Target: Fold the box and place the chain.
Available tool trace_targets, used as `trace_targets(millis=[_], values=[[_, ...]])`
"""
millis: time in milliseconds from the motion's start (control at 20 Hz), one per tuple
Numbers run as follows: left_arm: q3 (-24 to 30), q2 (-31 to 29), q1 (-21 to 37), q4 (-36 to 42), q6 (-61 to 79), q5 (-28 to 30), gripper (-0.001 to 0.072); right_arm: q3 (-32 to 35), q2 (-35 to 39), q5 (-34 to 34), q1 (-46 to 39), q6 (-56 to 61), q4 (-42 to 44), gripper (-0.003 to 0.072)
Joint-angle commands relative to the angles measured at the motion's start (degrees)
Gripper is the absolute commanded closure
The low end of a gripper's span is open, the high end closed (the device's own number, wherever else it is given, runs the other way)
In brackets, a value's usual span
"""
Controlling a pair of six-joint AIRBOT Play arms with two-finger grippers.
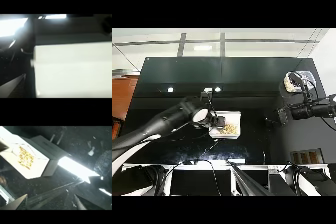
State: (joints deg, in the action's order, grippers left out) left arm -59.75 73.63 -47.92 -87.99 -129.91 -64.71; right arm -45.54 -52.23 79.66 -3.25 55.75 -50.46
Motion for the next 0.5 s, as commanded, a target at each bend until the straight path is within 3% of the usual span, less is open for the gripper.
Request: trace_targets(millis=[0, 200, 350, 450], values=[[0.09, -8.79, 0.04, -0.24, 12.17, -5.73, -0.001, -0.04, 0.04, -2.01, 0.68, 7.48, -1.84, -0.0025], [5.09, -21.33, 2.97, -0.9, 21.57, -9.22, -0.0011, -2.99, -0.5, -7.13, 7.34, 13.51, -5.07, -0.0025], [13.97, -28.59, 14.56, 4.85, 25.88, -7.37, -0.0009, -14.01, -6.71, -11.23, 16.02, 16.13, -6.05, -0.0025], [19.12, -30.91, 22.67, 11.98, 29.0, -1.27, -0.0009, -24.02, -14.82, -11.56, 21.7, 19.28, -10.69, -0.0025]])
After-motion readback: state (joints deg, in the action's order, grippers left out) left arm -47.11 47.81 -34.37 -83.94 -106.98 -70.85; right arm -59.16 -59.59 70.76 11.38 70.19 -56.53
